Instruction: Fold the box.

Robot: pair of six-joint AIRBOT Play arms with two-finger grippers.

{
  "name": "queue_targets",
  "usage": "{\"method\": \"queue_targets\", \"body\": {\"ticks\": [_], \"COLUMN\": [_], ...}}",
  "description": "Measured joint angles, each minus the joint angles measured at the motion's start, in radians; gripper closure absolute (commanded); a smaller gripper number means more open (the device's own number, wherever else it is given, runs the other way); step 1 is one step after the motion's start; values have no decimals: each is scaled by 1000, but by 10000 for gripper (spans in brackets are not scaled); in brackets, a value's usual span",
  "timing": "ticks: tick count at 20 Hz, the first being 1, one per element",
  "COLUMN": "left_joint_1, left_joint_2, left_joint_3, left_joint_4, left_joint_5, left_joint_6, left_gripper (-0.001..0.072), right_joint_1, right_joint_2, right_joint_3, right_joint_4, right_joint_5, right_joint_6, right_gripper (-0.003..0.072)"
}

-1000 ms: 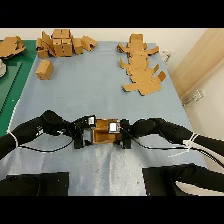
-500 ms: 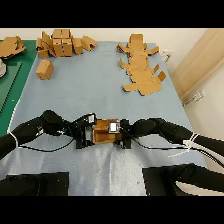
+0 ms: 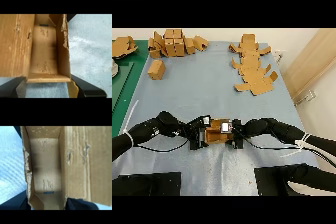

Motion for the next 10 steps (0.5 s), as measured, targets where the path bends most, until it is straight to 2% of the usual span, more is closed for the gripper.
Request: {"method": "queue_targets", "body": {"ticks": [8, 9, 10], "left_joint_1": [-6, -6, -6], "left_joint_2": [-21, -21, -21], "left_joint_3": [1, 1, 1], "left_joint_4": [0, 2, 2], "left_joint_5": [10, 10, 11], "left_joint_6": [-6, -7, -8], "left_gripper": [17, 67, 203], "right_joint_1": [0, 0, 0], "right_joint_2": [0, 0, 0], "right_joint_3": [0, 0, 0], "right_joint_4": [0, 0, 0], "right_joint_5": [0, 0, 0], "right_joint_6": [0, 0, 0], "right_gripper": [248, 248, 249]}}
